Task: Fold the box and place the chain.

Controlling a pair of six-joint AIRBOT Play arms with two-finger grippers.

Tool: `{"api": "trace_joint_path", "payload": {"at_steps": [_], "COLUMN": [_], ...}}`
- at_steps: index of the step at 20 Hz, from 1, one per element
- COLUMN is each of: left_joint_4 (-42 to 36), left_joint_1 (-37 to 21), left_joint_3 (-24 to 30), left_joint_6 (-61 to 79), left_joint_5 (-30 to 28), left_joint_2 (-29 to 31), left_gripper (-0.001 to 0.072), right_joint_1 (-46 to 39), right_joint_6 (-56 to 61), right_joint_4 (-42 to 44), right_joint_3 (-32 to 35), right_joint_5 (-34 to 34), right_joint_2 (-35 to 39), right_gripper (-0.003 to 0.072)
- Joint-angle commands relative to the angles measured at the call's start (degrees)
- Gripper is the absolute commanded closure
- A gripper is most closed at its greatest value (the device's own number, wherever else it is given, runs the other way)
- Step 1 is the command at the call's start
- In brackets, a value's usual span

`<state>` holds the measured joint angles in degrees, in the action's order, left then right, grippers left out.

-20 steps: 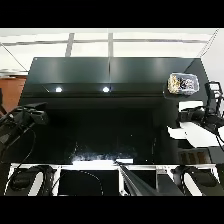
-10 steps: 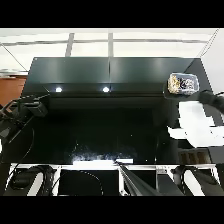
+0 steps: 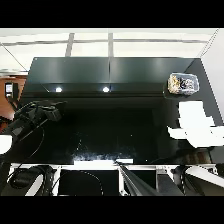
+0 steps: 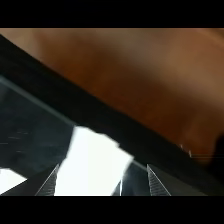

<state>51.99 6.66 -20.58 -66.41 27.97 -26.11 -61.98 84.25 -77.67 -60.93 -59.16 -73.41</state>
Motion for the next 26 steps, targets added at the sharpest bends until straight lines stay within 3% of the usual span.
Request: {"api": "trace_joint_path", "payload": {"at_steps": [1,3,10,16,21,26], "left_joint_4": [-0.2,-0.3,-0.7,-2.2,-2.1,-2.1], "left_joint_1": [1.2,1.2,1.2,1.2,1.2,1.2], "left_joint_3": [0.0,0.0,0.0,0.0,0.0,0.0], "left_joint_6": [0.0,0.0,0.0,0.0,0.0,0.0], "left_joint_5": [-0.9,-0.9,-0.9,-1.0,-1.1,-1.4], "left_joint_2": [-1.9,-2.8,-3.6,-3.6,-3.7,-3.7], "left_gripper": [0.0003,0.0003,0.0003,0.0003,0.0003,0.0003], "right_joint_1": [-9.4,-12.4,-11.5,-9.8,-9.7,-9.4], "right_joint_6": [-16.3,-21.9,-26.3,-28.6,-32.2,-30.2], "right_joint_4": [12.1,18.7,19.1,21.0,31.6,24.7], "right_joint_3": [-6.0,-8.7,-12.2,-13.0,-16.0,-16.1], "right_joint_5": [-12.3,-18.7,-21.7,-15.9,-27.8,-33.1], "right_joint_2": [-7.9,-11.8,-19.3,-21.9,-26.1,-27.5], "right_gripper": [0.0041,0.0041,0.0044,0.0045,0.0045,0.0045]}}
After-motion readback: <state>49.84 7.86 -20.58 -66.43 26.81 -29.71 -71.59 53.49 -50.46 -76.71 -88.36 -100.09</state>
